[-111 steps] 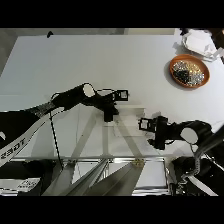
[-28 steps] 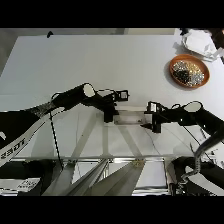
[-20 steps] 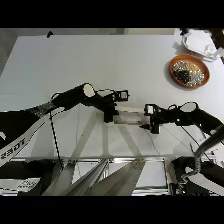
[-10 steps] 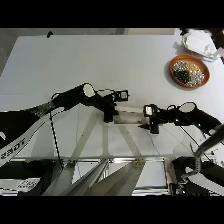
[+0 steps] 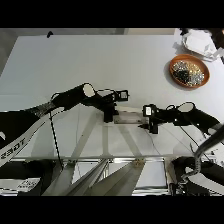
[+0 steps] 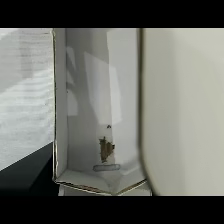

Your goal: Fold the box and place the chain.

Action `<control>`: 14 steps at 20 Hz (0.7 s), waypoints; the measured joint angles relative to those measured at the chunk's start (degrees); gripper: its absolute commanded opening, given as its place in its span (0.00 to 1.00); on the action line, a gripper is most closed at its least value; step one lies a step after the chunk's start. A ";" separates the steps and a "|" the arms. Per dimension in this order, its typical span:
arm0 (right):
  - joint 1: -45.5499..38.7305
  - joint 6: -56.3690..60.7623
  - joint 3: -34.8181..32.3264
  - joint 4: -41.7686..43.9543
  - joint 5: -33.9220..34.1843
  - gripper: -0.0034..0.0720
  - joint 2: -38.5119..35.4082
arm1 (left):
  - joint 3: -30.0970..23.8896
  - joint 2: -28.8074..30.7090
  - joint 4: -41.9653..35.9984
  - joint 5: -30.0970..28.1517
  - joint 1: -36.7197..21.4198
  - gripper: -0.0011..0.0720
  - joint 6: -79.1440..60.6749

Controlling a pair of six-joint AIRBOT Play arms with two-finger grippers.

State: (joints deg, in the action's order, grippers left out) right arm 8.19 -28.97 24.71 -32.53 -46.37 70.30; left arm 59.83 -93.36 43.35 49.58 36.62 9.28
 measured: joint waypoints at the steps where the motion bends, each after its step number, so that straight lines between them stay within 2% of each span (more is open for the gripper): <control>1: 0.00 0.00 0.00 0.02 0.07 0.65 0.15 | 0.00 0.00 0.00 -0.02 0.00 0.03 0.00; 4: 0.00 -0.02 0.00 0.15 0.44 0.58 0.68 | 0.00 0.00 0.00 -0.02 0.00 0.03 0.00; 14: 0.00 -0.04 0.00 0.04 0.72 0.59 0.98 | 0.00 0.00 0.00 -0.04 0.00 0.03 0.00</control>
State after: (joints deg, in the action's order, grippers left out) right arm 8.19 -29.02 24.71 -32.49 -45.65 71.29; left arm 59.83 -93.36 43.35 49.54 36.62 9.28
